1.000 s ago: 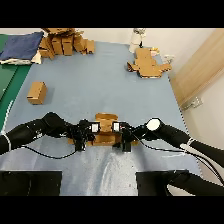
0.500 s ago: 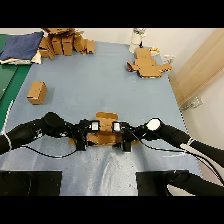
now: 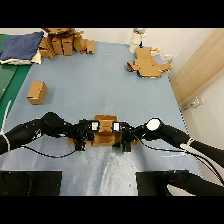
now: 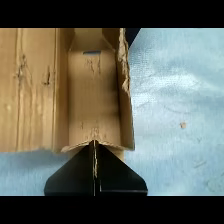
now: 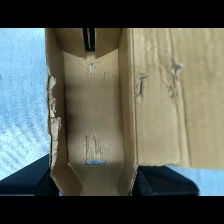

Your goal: Fold the box.

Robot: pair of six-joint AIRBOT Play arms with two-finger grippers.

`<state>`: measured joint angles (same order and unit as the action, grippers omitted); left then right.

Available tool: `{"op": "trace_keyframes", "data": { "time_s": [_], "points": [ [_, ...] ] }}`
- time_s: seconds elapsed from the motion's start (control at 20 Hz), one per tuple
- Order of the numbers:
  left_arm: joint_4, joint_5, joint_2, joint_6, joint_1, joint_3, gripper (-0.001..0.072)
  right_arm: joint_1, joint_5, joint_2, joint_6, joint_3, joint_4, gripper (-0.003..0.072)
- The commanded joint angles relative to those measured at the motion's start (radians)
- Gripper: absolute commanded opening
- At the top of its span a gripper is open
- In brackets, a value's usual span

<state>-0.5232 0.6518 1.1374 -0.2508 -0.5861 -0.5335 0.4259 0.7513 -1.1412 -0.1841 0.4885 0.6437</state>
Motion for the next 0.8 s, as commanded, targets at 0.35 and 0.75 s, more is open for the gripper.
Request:
{"op": "trace_keyframes", "data": {
  "time_s": [0.35, 0.75],
  "points": [
    [-0.465, -0.035, -0.379, 1.005, 0.182, 0.0, 0.0011, 0.0, 0.0, 0.001, 0.0, 0.0, 0.003, 0.0561],
    [-0.663, 0.306, -0.409, 1.885, 0.386, 0.111, 0.0011, 0.0, 0.0, 0.001, 0.0, 0.0, 0.003, 0.0562]
  ]
}}
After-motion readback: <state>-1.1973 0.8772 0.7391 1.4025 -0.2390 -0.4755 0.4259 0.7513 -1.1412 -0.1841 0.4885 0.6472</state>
